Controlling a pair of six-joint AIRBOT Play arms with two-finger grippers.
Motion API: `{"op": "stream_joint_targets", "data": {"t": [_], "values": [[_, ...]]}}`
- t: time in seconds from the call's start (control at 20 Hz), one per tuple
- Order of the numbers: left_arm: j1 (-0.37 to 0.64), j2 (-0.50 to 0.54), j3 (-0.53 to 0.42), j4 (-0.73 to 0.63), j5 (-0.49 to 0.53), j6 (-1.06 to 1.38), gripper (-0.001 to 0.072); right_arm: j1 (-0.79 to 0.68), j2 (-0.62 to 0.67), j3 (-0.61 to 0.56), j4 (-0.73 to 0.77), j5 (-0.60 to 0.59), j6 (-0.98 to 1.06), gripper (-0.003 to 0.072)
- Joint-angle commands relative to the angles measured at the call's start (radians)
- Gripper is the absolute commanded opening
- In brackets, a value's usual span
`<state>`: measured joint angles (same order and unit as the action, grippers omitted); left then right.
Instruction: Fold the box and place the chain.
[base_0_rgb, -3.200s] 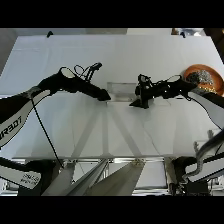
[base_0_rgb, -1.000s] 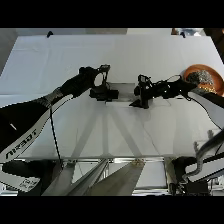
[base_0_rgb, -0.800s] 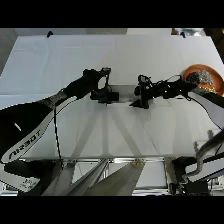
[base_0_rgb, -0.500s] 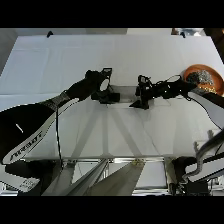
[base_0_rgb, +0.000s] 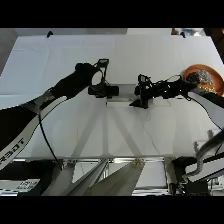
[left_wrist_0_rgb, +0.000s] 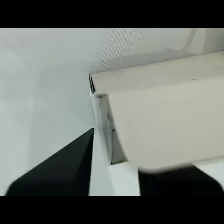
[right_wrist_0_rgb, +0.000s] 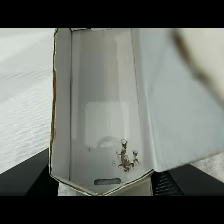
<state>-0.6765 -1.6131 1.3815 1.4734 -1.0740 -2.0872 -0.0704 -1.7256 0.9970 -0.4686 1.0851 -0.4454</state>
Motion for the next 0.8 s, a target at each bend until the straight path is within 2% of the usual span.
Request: {"op": "stream_joint_targets", "data": {"t": [0.0,0.05,0.1,0.3,0.5,0.65,0.75], "values": [[0.026,0.046,0.0,0.0,-0.037,0.031,0.0463,0.0,0.0,0.0,-0.003,0.004,-0.001,0.0538],[0.03,0.05,0.0,-0.001,-0.061,0.032,0.0556,0.0,0.0,0.0,-0.003,0.004,-0.001,0.0538],[0.035,0.056,0.0,-0.005,-0.082,0.052,0.0577,0.0,0.0,0.0,-0.003,0.004,-0.001,0.0538],[0.052,0.121,0.0,-0.07,-0.164,0.29,0.0576,0.0,0.0,0.0,-0.003,0.004,-0.001,0.0538],[0.117,0.234,-0.009,-0.184,-0.265,0.654,0.0555,0.0,0.0,0.0,-0.003,0.003,-0.001,0.0538],[0.206,0.303,-0.086,-0.278,-0.201,0.971,0.0555,0.0,0.0,0.0,-0.003,0.004,-0.001,0.0538],[0.268,0.32,-0.153,-0.324,-0.114,1.096,0.0555,0.0,0.0,0.0,-0.003,0.003,0.0,0.0538]]}}
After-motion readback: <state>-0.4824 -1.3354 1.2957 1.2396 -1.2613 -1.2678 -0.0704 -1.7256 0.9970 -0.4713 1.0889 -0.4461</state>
